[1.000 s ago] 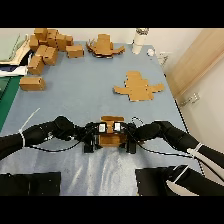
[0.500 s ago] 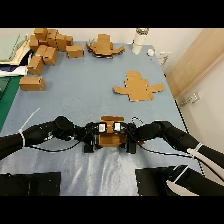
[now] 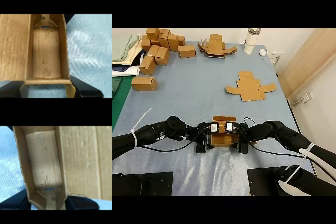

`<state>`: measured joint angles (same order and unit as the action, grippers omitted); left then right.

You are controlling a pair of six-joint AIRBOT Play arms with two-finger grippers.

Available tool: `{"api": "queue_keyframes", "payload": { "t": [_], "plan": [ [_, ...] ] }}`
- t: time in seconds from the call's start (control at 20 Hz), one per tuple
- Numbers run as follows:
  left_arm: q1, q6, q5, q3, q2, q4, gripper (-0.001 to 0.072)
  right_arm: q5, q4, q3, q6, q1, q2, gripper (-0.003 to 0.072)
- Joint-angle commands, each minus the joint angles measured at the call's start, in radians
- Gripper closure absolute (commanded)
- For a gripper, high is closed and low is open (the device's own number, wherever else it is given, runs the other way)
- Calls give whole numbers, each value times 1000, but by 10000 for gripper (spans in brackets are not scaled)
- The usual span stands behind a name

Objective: Fold the box.

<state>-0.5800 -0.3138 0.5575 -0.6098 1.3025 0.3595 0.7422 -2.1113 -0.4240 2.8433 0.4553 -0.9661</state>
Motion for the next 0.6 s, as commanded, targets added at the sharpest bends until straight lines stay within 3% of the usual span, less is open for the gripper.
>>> {"api": "queue_keyframes", "payload": {
  "t": [0.0,0.2,0.3,0.55],
  "plan": [
    [0,0,0,0,0,0,116,0,2,0,1,0,0,187],
    [0,0,0,0,0,0,116,32,-14,0,0,0,1,186],
    [0,0,0,0,0,0,116,60,-22,-1,-5,0,3,-29],
    [0,0,0,0,0,0,116,88,25,-1,-27,-3,51,-29]
  ]
}}
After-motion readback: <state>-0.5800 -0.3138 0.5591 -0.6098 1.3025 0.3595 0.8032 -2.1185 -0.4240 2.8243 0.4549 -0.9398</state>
